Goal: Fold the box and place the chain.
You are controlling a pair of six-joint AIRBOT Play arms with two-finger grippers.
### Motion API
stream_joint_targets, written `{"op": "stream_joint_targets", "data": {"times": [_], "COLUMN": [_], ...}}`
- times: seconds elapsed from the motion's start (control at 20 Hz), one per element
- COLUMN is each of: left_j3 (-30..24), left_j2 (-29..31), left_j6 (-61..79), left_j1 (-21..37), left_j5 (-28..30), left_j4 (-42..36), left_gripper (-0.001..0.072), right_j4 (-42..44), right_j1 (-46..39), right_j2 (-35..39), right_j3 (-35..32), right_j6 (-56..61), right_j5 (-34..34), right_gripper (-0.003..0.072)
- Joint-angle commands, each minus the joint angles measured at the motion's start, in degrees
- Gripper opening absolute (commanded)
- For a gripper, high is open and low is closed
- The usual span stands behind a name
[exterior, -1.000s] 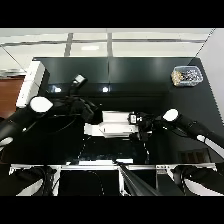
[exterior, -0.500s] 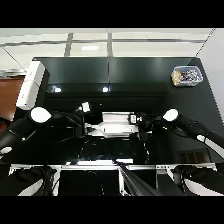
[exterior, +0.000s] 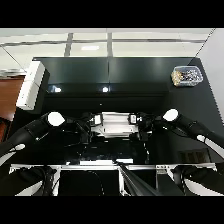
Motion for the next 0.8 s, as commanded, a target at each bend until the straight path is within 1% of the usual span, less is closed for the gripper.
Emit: {"op": "stream_joint_targets", "data": {"times": [0.0,0.15,0.2,0.25,0.4,0.55,0.65,0.75], "left_j3": [0.00,0.00,0.00,0.00,-0.02,-0.02,-0.02,-0.02], "left_j2": [-0.42,-0.42,-0.42,-0.44,-0.57,-2.27,-3.13,-4.02], "left_j6": [0.02,0.00,0.00,0.02,0.11,0.44,3.45,4.72], "left_j1": [-0.48,-0.52,-0.52,-0.52,-0.52,-0.52,-0.90,-2.10], "left_j5": [1.27,1.25,1.31,1.73,3.85,2.99,2.29,2.29], "left_j4": [-0.04,-0.09,-0.26,-0.96,-6.36,-11.58,-15.45,-15.10], "left_gripper": [0.0266,0.0263,0.0227,0.0220,0.0220,0.0220,0.0220,0.0220], "right_j4": [0.02,0.02,0.02,0.02,0.02,0.02,0.00,0.02], "right_j1": [0.02,0.02,0.02,0.02,0.02,0.02,0.02,0.02], "right_j2": [-0.04,-0.04,-0.04,-0.04,-0.04,-0.04,-0.04,-0.04], "right_j3": [-0.02,-0.02,-0.02,-0.02,-0.02,-0.02,-0.02,-0.02], "right_j6": [0.02,0.02,0.02,0.02,0.02,0.02,0.04,0.02], "right_j5": [0.00,0.00,0.00,0.00,0.00,0.00,0.00,0.00], "right_gripper": [0.0242,0.0242,0.0242,0.0242,0.0242,0.0242,0.0242,0.0242]}}
